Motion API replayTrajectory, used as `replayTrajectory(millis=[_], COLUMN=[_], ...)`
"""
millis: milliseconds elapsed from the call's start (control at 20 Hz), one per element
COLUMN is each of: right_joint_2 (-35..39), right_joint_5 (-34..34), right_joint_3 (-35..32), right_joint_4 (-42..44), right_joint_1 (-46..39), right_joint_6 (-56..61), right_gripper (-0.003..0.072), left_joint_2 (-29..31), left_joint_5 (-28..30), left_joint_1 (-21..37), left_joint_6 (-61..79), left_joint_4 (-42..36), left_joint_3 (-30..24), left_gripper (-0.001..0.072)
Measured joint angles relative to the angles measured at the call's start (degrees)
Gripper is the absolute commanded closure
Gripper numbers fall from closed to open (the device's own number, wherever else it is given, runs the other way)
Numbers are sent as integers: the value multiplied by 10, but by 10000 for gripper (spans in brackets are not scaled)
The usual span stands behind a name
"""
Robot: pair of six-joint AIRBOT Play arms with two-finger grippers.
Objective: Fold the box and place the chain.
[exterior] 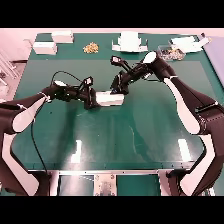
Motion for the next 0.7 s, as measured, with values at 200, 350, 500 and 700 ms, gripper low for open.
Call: replayTrajectory(millis=[200, 350, 500, 700], right_joint_2=[0, 0, 0, -4], right_joint_5=[44, 62, 58, 38], right_joint_3=[0, 0, 0, -1], right_joint_4=[6, 7, -3, -22], right_joint_1=[1, 1, 1, 1], right_joint_6=[-6, -8, -9, -9], right_gripper=[272, 287, 285, 316], left_joint_2=[0, 0, 0, 0], left_joint_5=[0, 0, 0, 0], left_joint_1=[0, 0, 0, 0], left_joint_6=[0, 0, 0, 0], left_joint_4=[0, 0, 0, 0], left_joint_3=[0, 0, 0, 0], left_gripper=[177, 176, 176, 176])
